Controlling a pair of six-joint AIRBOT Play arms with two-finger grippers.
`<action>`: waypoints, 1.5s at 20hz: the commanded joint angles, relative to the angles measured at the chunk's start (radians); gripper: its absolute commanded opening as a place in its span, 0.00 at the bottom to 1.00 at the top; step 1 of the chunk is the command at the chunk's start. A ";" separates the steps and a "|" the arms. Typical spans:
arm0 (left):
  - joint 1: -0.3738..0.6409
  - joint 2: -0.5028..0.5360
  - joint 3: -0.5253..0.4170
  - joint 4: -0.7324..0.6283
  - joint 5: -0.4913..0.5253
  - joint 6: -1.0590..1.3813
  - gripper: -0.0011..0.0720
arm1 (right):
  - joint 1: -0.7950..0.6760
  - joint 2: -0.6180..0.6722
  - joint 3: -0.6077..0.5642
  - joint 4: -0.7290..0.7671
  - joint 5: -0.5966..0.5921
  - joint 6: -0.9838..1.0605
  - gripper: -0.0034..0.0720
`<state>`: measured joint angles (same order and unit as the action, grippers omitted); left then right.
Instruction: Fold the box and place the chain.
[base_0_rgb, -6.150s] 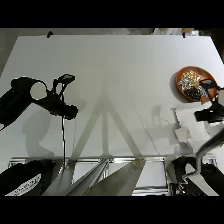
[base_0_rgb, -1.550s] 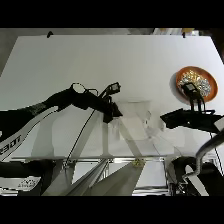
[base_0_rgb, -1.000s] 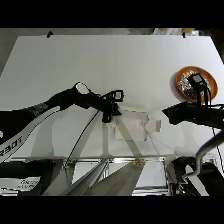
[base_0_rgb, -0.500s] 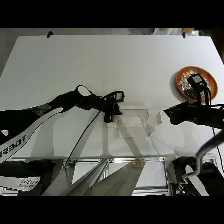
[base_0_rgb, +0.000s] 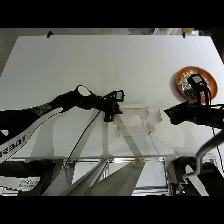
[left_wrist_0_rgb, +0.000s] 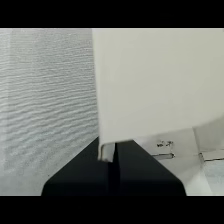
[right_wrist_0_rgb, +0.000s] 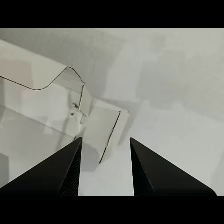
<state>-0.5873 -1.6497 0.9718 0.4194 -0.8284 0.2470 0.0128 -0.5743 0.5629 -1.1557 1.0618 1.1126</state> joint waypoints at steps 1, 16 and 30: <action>0.000 -0.001 -0.001 0.000 0.001 -0.005 0.03 | 0.000 0.000 0.001 0.000 0.000 0.000 0.50; 0.000 0.000 0.000 0.000 0.002 -0.005 0.03 | 0.038 -0.006 0.000 0.174 0.108 -0.427 0.07; 0.000 0.000 0.000 0.000 0.002 -0.005 0.03 | 0.370 -0.244 -0.019 -0.078 -0.042 -0.884 0.77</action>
